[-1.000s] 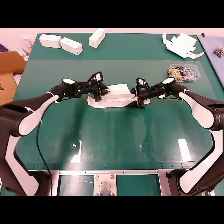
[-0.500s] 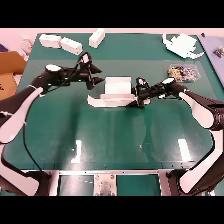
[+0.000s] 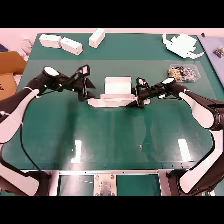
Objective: Fold the box and place the chain.
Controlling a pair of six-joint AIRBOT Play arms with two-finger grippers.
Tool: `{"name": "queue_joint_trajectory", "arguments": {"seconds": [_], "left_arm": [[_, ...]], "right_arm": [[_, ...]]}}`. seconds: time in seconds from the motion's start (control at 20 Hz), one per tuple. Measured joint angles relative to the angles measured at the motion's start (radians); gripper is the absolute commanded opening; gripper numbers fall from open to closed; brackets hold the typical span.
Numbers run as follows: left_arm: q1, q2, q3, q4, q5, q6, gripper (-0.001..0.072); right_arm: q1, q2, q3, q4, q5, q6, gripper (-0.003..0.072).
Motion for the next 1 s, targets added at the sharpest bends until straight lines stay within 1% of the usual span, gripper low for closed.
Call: {"name": "queue_joint_trajectory", "arguments": {"seconds": [0.3,0.45,0.5,0.8,0.85,0.9,0.95,1.0], "left_arm": [[-0.047,-0.051,-0.008,0.001,0.006,0.025,0.0546],[-0.074,-0.063,-0.009,-0.002,0.026,0.039,0.0542],[-0.081,-0.064,-0.009,-0.003,0.032,0.043,0.0526],[-0.095,-0.07,-0.009,-0.008,0.054,0.05,0.0524],[-0.095,-0.07,-0.009,-0.011,0.056,0.05,0.0471],[-0.095,-0.07,-0.009,-0.011,0.057,0.05,0.0383],[-0.096,-0.07,-0.009,-0.011,0.06,0.05,0.0366],[-0.095,-0.07,-0.009,-0.011,0.059,0.05,0.0366]], "right_arm": [[0.0,0.0,0.0,0.0,0.0,0.0,0.0433],[0.0,0.0,0.0,0.0,0.0,0.0,0.0433],[0.0,0.0,0.0,0.0,0.0,0.0,0.0433],[0.0,0.0,0.0,0.0,0.0,-0.001,0.0433],[0.0,0.0,0.0,0.0,0.0,-0.001,0.0433],[0.0,0.0,0.0,0.0,0.0,-0.001,0.0433],[0.0,0.0,0.0,-0.001,0.003,-0.003,0.0433],[0.0,0.0,0.0,-0.001,0.004,-0.003,0.0433]]}}
